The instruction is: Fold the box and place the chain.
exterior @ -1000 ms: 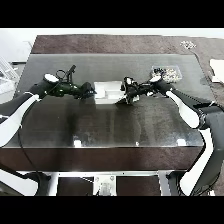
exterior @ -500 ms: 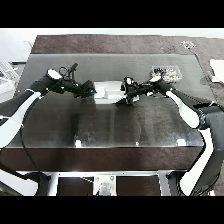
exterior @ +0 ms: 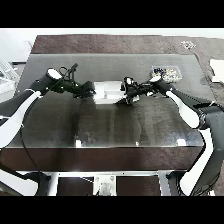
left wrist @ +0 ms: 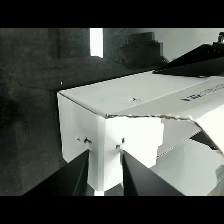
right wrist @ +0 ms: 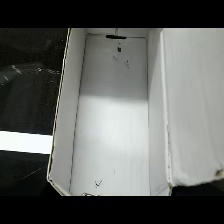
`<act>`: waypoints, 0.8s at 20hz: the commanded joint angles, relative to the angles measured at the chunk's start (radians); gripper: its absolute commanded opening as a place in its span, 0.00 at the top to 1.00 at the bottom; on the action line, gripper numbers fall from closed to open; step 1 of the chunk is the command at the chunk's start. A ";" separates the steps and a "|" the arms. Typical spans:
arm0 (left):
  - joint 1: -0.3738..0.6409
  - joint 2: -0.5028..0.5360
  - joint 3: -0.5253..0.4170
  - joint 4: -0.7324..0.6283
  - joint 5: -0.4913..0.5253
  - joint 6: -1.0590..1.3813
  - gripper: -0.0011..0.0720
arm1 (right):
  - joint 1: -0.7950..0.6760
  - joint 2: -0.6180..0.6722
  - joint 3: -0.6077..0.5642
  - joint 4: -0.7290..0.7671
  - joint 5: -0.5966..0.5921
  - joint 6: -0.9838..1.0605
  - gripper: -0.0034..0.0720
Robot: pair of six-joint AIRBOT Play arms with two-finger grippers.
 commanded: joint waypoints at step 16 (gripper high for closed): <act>-0.047 -0.001 0.018 0.092 0.037 -0.050 0.33 | 0.000 0.000 0.000 0.000 0.000 0.000 0.18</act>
